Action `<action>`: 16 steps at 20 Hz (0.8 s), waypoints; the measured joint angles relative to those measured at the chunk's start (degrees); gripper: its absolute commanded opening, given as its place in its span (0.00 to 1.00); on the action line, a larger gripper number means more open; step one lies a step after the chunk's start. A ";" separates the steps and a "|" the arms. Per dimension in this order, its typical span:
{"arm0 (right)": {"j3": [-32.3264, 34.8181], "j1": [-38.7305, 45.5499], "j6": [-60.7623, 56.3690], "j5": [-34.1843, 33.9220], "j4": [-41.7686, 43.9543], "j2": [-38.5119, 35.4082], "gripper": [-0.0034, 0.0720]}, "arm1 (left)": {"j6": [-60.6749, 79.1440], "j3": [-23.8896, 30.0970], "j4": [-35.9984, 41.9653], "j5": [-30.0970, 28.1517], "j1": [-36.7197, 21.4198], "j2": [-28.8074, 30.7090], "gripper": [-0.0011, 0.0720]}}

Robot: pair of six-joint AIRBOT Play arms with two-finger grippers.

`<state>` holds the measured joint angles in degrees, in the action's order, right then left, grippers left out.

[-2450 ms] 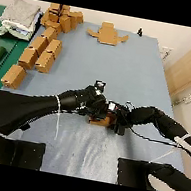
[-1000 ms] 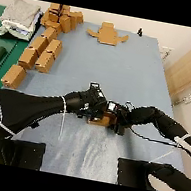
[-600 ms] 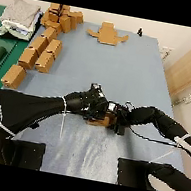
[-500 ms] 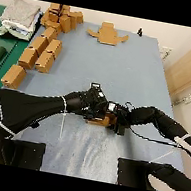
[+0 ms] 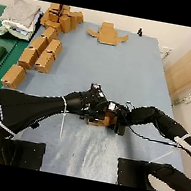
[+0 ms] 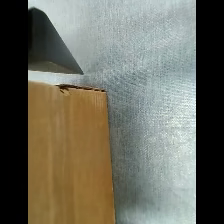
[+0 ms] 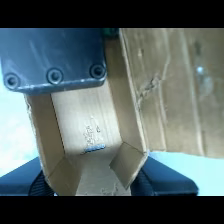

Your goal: Fold the box.

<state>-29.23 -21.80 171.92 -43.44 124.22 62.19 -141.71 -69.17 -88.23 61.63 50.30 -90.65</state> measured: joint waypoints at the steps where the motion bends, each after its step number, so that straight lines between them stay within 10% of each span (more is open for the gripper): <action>1: 0.00 0.02 0.02 -0.02 0.00 0.00 0.84 | -0.04 0.00 0.02 0.02 0.00 0.00 0.52; 16: 0.00 0.02 0.02 -0.09 0.02 0.00 0.84 | 13.73 -6.08 12.83 9.64 -8.07 0.00 0.52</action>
<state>-29.23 -21.78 171.94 -43.53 124.25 62.19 -127.98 -75.24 -75.40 71.26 42.24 -90.65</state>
